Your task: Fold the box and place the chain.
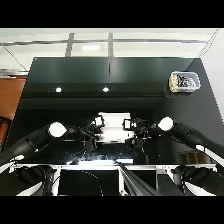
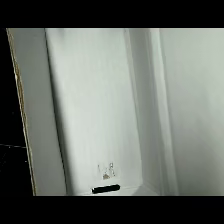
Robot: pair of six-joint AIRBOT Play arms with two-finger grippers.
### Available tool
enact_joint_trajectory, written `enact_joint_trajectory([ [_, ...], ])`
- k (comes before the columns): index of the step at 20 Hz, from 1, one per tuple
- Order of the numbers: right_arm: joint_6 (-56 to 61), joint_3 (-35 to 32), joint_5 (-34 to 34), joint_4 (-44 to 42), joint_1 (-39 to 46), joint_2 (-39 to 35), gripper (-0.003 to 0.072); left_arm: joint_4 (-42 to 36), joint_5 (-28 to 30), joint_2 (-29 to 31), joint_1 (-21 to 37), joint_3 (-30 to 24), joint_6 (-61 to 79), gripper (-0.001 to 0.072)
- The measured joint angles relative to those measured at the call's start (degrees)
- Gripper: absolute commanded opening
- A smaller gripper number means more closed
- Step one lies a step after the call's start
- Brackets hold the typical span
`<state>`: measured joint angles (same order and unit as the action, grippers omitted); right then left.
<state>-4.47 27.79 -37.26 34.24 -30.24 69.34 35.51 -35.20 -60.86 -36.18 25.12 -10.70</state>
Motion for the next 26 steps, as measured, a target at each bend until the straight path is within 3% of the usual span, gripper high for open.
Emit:
enact_joint_trajectory([
  [3,0.0,0.0,0.0,0.0,0.0,0.0,0.0479,2.5,-1.7,1.3,1.0,1.1,-1.7,0.0027],
  [6,0.0,0.0,0.0,0.0,0.0,0.0,0.0479,9.6,-4.2,5.4,5.4,2.1,-12.9,0.0028],
  [11,0.0,0.0,0.0,0.0,0.0,0.0,0.0479,24.0,-16.3,13.3,21.1,2.5,-38.9,0.0028],
  [16,-0.1,0.0,0.0,0.0,0.0,0.0,0.0479,27.4,-24.9,15.0,35.0,0.7,-61.0,0.0029],
  [21,-0.1,0.0,0.0,0.1,0.0,0.0,0.0479,19.3,-27.8,8.8,38.7,-2.2,-70.1,0.0029],
  [26,-0.1,0.0,0.0,0.1,0.0,0.0,0.0479,9.7,-27.5,-3.2,35.9,-3.0,-66.8,0.0028],
])
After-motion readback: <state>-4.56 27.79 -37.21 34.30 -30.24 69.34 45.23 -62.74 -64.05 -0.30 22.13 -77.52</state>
